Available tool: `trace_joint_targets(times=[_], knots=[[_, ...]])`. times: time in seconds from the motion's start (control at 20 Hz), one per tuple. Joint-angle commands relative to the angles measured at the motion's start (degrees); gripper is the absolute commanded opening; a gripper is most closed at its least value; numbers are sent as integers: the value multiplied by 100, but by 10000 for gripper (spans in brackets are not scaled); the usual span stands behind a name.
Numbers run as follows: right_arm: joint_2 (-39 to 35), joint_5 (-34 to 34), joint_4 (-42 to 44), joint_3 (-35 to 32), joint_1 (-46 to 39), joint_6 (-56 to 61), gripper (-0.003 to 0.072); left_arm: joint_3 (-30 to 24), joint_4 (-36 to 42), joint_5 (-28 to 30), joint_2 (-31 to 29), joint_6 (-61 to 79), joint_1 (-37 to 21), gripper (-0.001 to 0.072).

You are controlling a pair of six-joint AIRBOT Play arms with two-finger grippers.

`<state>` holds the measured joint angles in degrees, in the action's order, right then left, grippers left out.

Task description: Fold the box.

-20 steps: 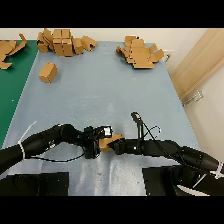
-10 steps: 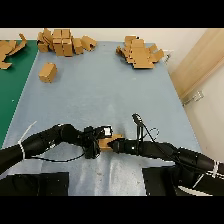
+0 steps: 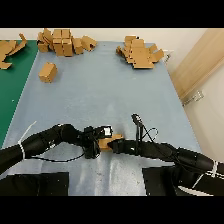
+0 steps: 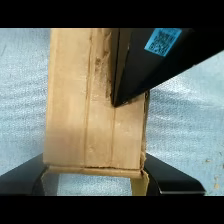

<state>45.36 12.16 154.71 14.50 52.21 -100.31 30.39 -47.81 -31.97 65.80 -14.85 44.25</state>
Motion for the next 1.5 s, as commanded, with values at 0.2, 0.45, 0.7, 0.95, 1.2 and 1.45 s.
trace_joint_targets(times=[0.2, 0.45, 0.7, 0.95, 1.2, 1.45], knots=[[-1014, 776, -1891, 66, -852, 1158, 7, -2, 0, 2, -2, 0, 0, 519], [-1071, 1176, -2603, 66, -1821, 1735, 7, -2, 0, 15, -2, 24, 0, 519], [-1069, 1176, -2632, 68, -2382, 1871, 8, -2, 214, 404, -2, 24, 7, 519], [-1067, 1143, -2636, 66, -2583, 1987, 8, -2, 409, 378, -9, -116, -7, 518], [-1067, 942, -2647, 66, -2586, 1996, 8, 256, -678, 651, -229, -2022, -608, 519], [-1067, 774, -2658, 66, -2839, 2083, 8, 942, -2299, 393, -291, -4183, -2852, 519]])
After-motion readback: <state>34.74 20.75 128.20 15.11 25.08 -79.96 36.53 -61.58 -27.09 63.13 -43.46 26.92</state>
